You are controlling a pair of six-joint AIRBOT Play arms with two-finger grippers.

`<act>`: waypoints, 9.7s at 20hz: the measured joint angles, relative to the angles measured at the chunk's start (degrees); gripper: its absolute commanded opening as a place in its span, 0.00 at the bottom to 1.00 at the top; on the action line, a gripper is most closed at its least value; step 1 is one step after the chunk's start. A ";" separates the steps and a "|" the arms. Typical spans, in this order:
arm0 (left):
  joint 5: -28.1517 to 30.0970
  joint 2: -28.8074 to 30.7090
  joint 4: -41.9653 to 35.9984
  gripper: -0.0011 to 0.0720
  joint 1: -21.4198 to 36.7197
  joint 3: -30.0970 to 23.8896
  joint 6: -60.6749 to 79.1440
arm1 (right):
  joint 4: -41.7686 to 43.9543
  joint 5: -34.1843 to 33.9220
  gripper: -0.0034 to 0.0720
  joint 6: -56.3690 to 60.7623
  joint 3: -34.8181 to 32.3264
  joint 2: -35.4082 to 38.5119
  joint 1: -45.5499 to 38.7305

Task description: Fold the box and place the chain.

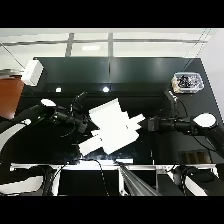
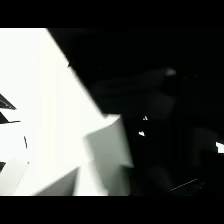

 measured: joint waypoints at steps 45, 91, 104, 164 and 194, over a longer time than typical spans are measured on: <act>27.36 12.33 22.62 0.05 -22.03 -2.10 9.40 | -21.81 4.63 0.97 -29.97 -0.61 0.07 16.79; 26.25 12.31 22.62 0.05 -22.05 -2.10 8.74 | -22.47 -7.69 0.97 -34.34 5.14 -3.50 18.36; 26.23 12.31 22.60 0.05 -22.05 -2.12 8.72 | -20.85 -8.66 0.97 -23.12 -2.43 -2.58 28.06; 26.25 12.31 22.97 0.05 -22.05 -1.22 13.53 | -18.84 -16.41 0.97 -34.88 2.27 -2.84 27.19; 27.63 12.31 23.04 0.05 -22.05 -1.20 12.59 | -2.01 -14.38 0.97 -56.74 -1.92 -12.72 24.11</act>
